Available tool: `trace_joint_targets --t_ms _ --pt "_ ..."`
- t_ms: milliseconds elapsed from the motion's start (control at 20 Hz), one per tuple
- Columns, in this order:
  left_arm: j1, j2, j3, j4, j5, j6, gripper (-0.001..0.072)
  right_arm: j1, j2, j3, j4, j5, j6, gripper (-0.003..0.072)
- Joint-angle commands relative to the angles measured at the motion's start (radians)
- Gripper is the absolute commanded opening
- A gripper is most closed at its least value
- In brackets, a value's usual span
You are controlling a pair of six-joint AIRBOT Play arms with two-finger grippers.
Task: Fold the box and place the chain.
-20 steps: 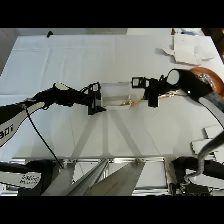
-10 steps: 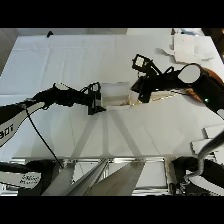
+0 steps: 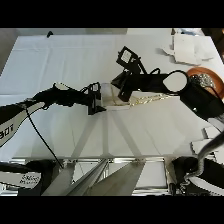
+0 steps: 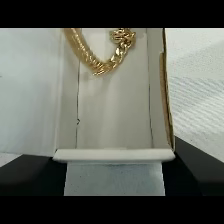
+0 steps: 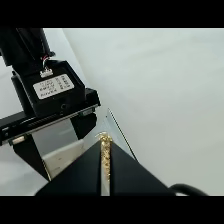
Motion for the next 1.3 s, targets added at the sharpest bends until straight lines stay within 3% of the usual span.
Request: trace_joint_targets --t_ms 0,250,400,450,500,550,750,850,900,1100,1250 --pt "0.000 0.000 0.001 0.000 0.000 0.000 0.0156 0.025 -0.040 0.001 -0.021 -0.034 0.036 0.0012" --pt "0.000 0.000 0.001 0.000 0.000 0.000 0.0156 0.025 -0.132 0.001 -0.267 0.011 0.244 0.0014" --pt "0.000 0.000 0.001 0.000 0.000 0.000 0.0156 0.023 -0.132 0.001 -0.309 0.025 0.270 0.0020" --pt "0.000 0.000 0.001 0.000 0.000 0.000 0.0156 0.016 -0.119 0.001 -0.316 0.027 0.269 0.0094" --pt "0.000 0.000 0.001 0.000 0.000 0.000 0.0156 0.004 -0.101 0.001 -0.327 0.035 0.267 0.0241" --pt "0.000 0.000 0.001 0.000 0.000 0.000 0.0156 -0.016 -0.076 0.001 -0.360 0.058 0.265 0.0315" --pt "0.000 0.000 0.001 0.000 0.000 0.000 0.0156 -0.172 0.005 0.001 -0.529 0.280 0.088 0.0363" --pt "0.000 0.000 0.001 0.000 0.000 0.000 0.0156 -0.285 0.006 0.001 -0.533 0.406 -0.100 0.0377" --pt "0.000 0.000 0.001 0.000 0.000 0.000 0.0156 -0.341 0.006 0.001 -0.532 0.444 -0.182 0.0427" --pt "0.000 0.000 0.001 0.000 0.000 0.000 0.0156 -0.496 0.005 0.001 -0.532 0.436 -0.254 0.0435" --pt "0.000 0.000 0.001 0.000 0.000 0.000 0.0156 -0.531 -0.037 0.001 -0.533 0.448 -0.258 0.0438"
